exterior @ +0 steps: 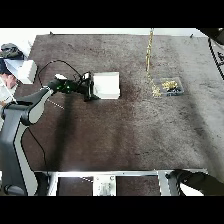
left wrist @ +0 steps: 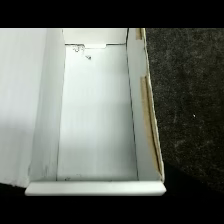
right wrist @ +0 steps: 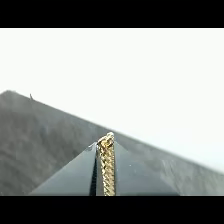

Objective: Fold the box and place the chain.

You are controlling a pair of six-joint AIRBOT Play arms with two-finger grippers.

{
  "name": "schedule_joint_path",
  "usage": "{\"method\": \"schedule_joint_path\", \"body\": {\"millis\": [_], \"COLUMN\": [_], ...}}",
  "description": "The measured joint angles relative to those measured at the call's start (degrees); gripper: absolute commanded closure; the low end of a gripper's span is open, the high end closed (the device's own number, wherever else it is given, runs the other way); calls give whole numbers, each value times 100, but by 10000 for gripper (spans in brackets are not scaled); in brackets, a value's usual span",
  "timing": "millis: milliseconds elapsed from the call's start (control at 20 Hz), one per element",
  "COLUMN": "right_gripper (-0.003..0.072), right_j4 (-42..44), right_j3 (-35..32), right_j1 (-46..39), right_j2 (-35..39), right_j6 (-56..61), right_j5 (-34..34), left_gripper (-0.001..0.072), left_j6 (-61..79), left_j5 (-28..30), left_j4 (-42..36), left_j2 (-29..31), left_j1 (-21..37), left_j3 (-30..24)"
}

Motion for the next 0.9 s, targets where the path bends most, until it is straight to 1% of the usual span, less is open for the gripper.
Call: {"method": "schedule_joint_path", "body": {"millis": [200,350,600,900], "right_gripper": [701,701,701,701], "right_j4": [2,22,293,968], "right_j3": [4,4,0,-7], "right_j1": [341,584,866,1014], "right_j2": [-136,-380,-1005,-2052], "right_j6": [-13,-13,-13,-15], "right_j5": [-433,-501,2,649], "left_gripper": [364,364,364,364], "left_j6": [0,0,0,-2], "left_j5": [0,0,0,0], "left_j4": [-2,0,0,-2], "left_j2": [0,0,0,0], "left_j1": [0,0,0,0], "left_j3": [0,0,0,0]}}
